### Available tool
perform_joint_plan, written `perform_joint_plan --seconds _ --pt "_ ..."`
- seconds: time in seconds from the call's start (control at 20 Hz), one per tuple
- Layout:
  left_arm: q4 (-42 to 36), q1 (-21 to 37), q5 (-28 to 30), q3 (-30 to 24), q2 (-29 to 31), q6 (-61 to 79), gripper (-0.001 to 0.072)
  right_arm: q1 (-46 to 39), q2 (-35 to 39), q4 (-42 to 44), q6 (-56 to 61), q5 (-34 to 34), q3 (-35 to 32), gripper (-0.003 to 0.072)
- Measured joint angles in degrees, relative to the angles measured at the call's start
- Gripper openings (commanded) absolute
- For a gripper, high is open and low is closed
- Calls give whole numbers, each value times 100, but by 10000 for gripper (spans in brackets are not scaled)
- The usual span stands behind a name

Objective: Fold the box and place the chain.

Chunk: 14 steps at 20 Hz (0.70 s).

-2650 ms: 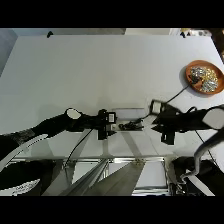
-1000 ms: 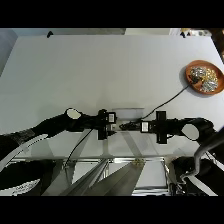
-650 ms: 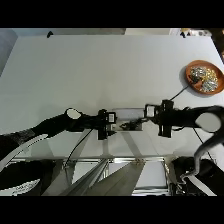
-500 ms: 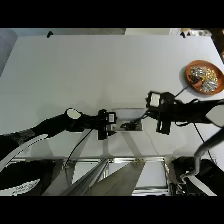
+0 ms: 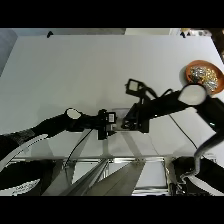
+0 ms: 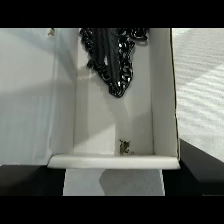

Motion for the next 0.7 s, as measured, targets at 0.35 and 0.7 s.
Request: perform_joint_plan --seconds 0.35,0.7 --pt "0 0 0 0 0 0 373 306 -640 -717 664 -59 17 180" --pt "0 0 0 0 0 -2 373 -258 308 -1617 1377 42 20 157"
